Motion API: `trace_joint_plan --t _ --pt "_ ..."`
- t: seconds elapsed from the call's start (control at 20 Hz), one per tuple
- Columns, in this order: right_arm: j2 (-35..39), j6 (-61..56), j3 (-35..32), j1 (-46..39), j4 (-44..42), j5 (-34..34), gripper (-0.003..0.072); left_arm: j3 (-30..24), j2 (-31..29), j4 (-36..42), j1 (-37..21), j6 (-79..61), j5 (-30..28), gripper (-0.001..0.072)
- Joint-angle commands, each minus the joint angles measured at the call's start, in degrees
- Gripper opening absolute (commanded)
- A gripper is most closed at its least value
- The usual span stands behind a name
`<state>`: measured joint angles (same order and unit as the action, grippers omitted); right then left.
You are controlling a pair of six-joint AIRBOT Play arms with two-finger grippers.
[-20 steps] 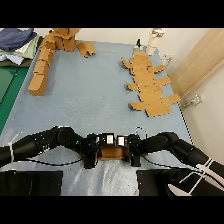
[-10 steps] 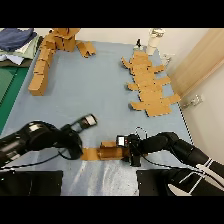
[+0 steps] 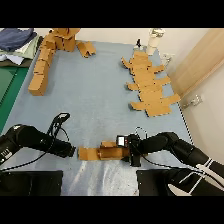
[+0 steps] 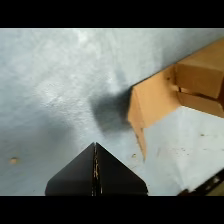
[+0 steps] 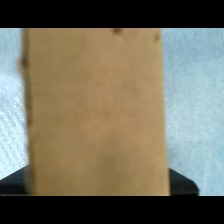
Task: Fold the box.
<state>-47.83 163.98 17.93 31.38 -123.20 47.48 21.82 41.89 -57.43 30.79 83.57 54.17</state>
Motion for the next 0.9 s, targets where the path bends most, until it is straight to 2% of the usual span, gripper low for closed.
trace_joint_plan --t 0.0,0.15,0.4,0.6,0.85 --pt "0.0 0.0 0.0 0.0 0.0 0.0 0.0507 -2.9 0.3 8.8 1.6 -1.2 -5.6 0.0011" --pt "0.0 0.0 0.0 0.0 0.0 0.0 0.0507 -2.9 2.4 10.1 5.0 -1.1 -9.8 0.0011" --pt "0.0 0.0 0.0 0.0 0.0 0.0 0.0507 -2.9 9.1 14.3 9.7 -2.0 -16.3 0.0011" --pt "0.0 0.0 0.0 0.0 0.0 0.0 0.0507 -2.8 9.7 18.3 10.7 -4.7 -16.7 0.0011" --pt "0.0 0.0 0.0 0.0 0.0 0.0 0.0507 -2.4 9.7 31.4 10.6 -17.2 -15.0 0.0012"
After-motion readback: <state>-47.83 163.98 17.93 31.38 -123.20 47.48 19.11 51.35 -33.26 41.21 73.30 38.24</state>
